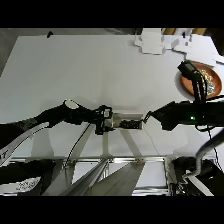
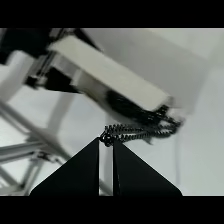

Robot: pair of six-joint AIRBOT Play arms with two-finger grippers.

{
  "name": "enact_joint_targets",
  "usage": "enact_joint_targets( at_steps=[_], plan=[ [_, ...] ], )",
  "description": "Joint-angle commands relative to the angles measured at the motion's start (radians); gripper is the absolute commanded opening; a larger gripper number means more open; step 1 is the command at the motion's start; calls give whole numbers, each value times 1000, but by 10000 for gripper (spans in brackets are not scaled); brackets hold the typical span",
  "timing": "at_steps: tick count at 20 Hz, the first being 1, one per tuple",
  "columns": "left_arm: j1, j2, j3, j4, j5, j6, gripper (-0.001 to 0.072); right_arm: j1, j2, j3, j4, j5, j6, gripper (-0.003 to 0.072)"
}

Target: Fold the box and place the chain.

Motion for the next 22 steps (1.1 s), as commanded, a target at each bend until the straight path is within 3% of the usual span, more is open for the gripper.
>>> enact_joint_targets(
  at_steps=[1,7,15,17,18,22],
  plan=[
    [0,1,0,0,0,0,171,2,20,1,163,-53,-103,23],
    [0,1,0,0,0,0,171,2,-34,1,179,-114,-135,23],
    [0,1,0,0,0,0,171,113,-260,2,217,-118,-318,30],
    [0,1,0,0,0,0,171,123,-303,2,215,-128,-343,233],
    [0,1,0,0,0,0,171,122,-315,7,209,-134,-360,285],
    [0,1,0,0,0,0,171,121,-388,151,79,-115,-369,271]
  ],
)
